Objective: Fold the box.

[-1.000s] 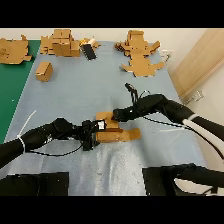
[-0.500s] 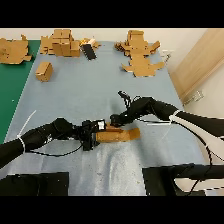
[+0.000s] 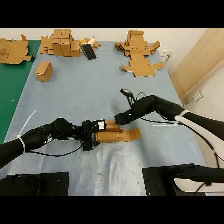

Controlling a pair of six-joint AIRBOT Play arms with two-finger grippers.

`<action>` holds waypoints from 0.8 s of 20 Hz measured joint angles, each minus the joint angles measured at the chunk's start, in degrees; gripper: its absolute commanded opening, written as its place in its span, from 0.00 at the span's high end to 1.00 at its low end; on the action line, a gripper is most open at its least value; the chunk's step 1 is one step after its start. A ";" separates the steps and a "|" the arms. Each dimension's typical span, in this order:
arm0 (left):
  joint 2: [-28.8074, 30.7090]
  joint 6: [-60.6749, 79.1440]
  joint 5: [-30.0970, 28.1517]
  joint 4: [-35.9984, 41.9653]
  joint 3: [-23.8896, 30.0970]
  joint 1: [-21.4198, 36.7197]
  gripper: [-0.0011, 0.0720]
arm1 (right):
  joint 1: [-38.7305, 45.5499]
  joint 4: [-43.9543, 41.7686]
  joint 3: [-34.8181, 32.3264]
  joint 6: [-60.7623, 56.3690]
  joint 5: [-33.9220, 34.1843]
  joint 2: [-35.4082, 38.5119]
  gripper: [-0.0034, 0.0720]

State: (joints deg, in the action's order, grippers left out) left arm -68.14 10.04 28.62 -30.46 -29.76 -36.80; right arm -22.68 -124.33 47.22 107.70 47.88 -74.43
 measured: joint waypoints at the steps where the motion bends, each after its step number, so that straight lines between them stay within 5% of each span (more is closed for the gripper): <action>1: 0.00 0.00 0.00 0.00 0.00 0.00 0.17 | 0.61 2.82 -0.02 -0.92 1.20 2.58 0.95; 7: 0.02 -0.02 0.00 0.00 0.00 0.00 0.17 | 0.70 11.02 -6.34 -1.29 5.92 21.88 0.95; 8: 0.00 -0.02 0.00 0.00 0.00 0.00 0.17 | 0.04 11.32 -8.74 0.87 6.73 24.65 0.80; 9: 0.02 -0.04 0.00 0.00 0.00 0.00 0.17 | -0.81 11.45 -11.30 3.30 6.88 27.28 0.54; 11: 0.00 -0.04 0.00 0.00 0.00 0.00 0.17 | -2.34 12.11 -15.21 8.00 6.51 30.32 0.29; 16: 0.00 -0.07 0.00 0.00 0.00 0.00 0.17 | -4.85 13.03 -18.75 22.97 2.71 28.61 0.26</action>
State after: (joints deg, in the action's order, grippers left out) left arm -68.14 9.98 28.62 -30.46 -29.76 -36.80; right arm -27.53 -111.31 28.47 130.67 50.59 -45.82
